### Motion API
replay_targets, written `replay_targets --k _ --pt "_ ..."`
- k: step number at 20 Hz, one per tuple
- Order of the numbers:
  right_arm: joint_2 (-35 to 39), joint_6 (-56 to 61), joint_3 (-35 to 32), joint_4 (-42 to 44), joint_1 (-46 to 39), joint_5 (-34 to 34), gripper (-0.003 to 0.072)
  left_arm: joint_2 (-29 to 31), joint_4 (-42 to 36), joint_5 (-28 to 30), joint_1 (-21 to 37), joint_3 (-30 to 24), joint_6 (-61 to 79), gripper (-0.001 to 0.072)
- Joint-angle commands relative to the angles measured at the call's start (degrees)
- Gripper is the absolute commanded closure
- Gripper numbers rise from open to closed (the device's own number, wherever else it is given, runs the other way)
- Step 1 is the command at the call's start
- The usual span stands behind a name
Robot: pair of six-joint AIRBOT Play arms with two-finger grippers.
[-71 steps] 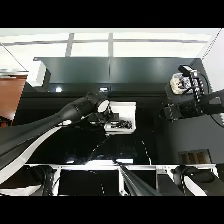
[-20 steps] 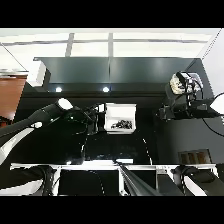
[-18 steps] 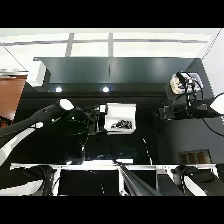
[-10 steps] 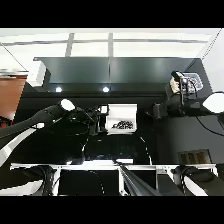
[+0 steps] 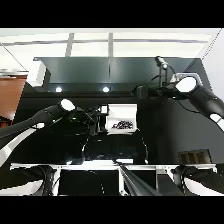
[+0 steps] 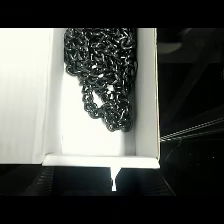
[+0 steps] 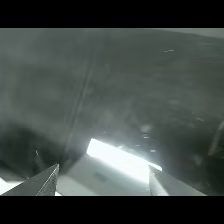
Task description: Fold the box and place the chain.
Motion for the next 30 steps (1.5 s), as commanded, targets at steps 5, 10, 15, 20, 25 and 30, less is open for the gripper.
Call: replay_targets --k 5,10,15,20,25,30 --pt "-1.38 -36.3 1.14 -4.57 3.61 19.02 0.0072 -0.04 0.04 0.02 0.0 0.07 0.02 0.0246" --pt "-1.36 -38.97 1.09 -4.68 4.09 24.98 0.0073 -0.04 0.11 0.02 -0.07 0.07 0.02 0.0246" --pt "-1.57 -41.4 0.81 -3.61 7.02 23.93 0.0072 -0.04 0.44 0.02 -0.28 0.07 0.02 0.0246" --pt "-1.57 -41.83 0.81 -6.95 7.67 23.56 0.0072 -0.04 0.44 0.02 -0.28 0.07 0.02 0.0246" --pt "-1.53 -41.83 0.83 -6.95 7.67 21.42 0.0073 -0.04 0.44 0.02 -0.28 0.07 0.02 0.0246" --pt "0.52 -41.83 0.83 -7.63 7.8 20.2 0.0106 -0.04 0.44 0.02 -0.28 0.07 0.02 0.0246"
